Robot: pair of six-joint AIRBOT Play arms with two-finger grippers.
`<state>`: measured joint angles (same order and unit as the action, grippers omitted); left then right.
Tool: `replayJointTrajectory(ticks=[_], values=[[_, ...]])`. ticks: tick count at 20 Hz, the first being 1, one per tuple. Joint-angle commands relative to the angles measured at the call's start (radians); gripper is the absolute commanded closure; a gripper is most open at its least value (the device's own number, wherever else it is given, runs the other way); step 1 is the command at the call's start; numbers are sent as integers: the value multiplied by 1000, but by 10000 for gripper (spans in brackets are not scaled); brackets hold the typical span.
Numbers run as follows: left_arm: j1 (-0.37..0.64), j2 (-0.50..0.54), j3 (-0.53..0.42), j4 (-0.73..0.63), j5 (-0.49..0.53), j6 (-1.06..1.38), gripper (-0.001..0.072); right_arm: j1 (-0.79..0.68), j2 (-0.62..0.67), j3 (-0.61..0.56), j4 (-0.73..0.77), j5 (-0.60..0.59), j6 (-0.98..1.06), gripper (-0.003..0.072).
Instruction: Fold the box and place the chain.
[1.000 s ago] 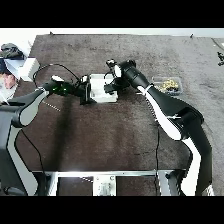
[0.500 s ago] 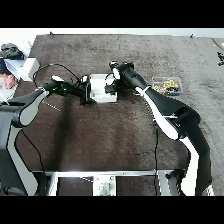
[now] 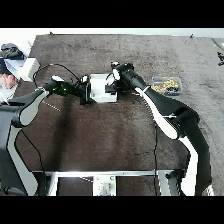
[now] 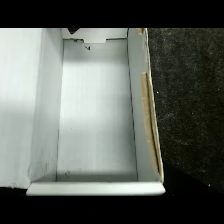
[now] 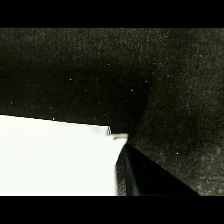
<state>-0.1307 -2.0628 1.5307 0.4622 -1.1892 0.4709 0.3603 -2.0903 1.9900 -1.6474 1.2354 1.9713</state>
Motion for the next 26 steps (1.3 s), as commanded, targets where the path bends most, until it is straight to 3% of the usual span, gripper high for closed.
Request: replayJointTrajectory(ticks=[1,8,10,12,13,19,21,22,23,26], values=[[0,0,0,0,0,0,303,-2,-5,0,-2,-5,23,412],[1,0,0,0,0,0,302,-5,-18,0,23,-4,15,413],[1,0,0,0,0,0,302,-5,-18,0,23,-5,15,526],[1,0,0,0,0,0,302,-4,-18,0,23,-5,15,542],[1,0,0,0,0,0,302,-4,-18,0,23,-5,15,630],[1,0,0,0,0,0,303,-5,-18,0,20,-5,16,626],[1,0,0,0,0,0,302,-5,-17,0,20,-5,15,601],[0,0,0,0,0,0,302,-5,-14,0,20,-5,15,519],[1,0,0,0,0,0,302,-5,-11,0,21,-4,14,280],[1,0,0,0,0,0,302,-4,0,0,35,8,6,260]])
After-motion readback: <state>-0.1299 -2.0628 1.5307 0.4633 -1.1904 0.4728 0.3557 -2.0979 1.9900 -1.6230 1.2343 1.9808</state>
